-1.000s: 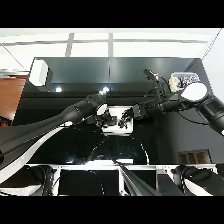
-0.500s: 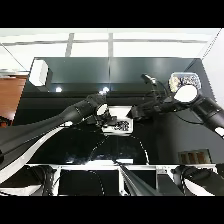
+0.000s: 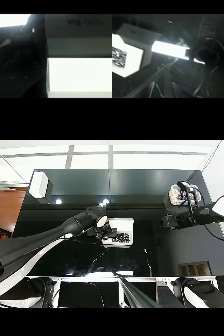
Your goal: Fold the box and place the chain.
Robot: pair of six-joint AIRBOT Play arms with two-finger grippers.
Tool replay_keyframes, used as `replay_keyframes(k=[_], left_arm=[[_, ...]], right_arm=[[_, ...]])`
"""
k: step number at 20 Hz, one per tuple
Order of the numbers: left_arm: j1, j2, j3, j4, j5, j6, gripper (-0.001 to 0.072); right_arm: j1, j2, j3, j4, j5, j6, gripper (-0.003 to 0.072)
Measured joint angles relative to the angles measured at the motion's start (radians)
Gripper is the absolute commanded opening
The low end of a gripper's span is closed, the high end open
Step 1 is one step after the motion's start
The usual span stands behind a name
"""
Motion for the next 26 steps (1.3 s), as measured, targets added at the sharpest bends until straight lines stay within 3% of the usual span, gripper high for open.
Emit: replay_keyframes(k=[1,2,3,4,5,9,13,16,18,20,22,23,24,26], left_arm=[[0.000,0.000,0.001,0.000,0.000,-0.001,0.0034],[0.000,0.000,0.003,0.000,-0.001,-0.004,0.0111],[0.000,0.000,0.005,0.000,-0.001,-0.015,0.0351],[0.000,0.002,0.010,-0.002,-0.008,-0.026,0.0535],[0.000,0.005,0.016,-0.002,-0.009,-0.036,0.0564],[-0.005,0.063,0.043,0.032,-0.008,-0.010,0.0563],[0.002,0.211,0.041,0.123,-0.024,0.104,0.0563],[0.051,0.347,-0.015,0.191,-0.023,0.187,0.0564],[0.139,0.435,-0.094,0.190,0.010,0.222,0.0563],[0.261,0.502,-0.200,0.080,0.092,0.298,0.0564],[0.368,0.537,-0.298,-0.175,0.179,0.516,0.0571],[0.414,0.543,-0.342,-0.323,0.194,0.675,0.0670],[0.448,0.543,-0.377,-0.460,0.203,0.839,0.0712],[0.485,0.521,-0.430,-0.690,0.175,1.202,0.0713]], right_arm=[[-0.006,0.006,0.000,-0.012,0.011,0.004,0.0263],[-0.010,0.011,0.000,-0.023,0.021,0.005,0.0263],[-0.014,0.014,0.000,-0.031,0.025,0.007,0.0263],[-0.016,0.017,0.000,-0.036,0.029,0.008,0.0263],[-0.018,0.019,0.000,-0.041,0.029,0.010,0.0263],[-0.021,0.022,0.000,-0.050,0.027,0.011,0.0263],[-0.022,0.023,0.000,-0.053,0.016,0.011,0.0263],[-0.022,0.023,0.000,-0.054,0.003,0.012,0.0263],[-0.022,0.023,0.000,-0.053,0.000,0.014,0.0263],[-0.022,0.023,0.000,-0.053,-0.003,0.014,0.0263],[-0.022,0.023,0.000,-0.052,-0.006,0.014,0.0263],[-0.022,0.023,0.000,-0.051,-0.010,0.014,0.0263],[-0.022,0.023,0.000,-0.052,-0.012,0.014,0.0263],[-0.022,0.023,0.000,-0.050,-0.017,0.013,0.0263]])
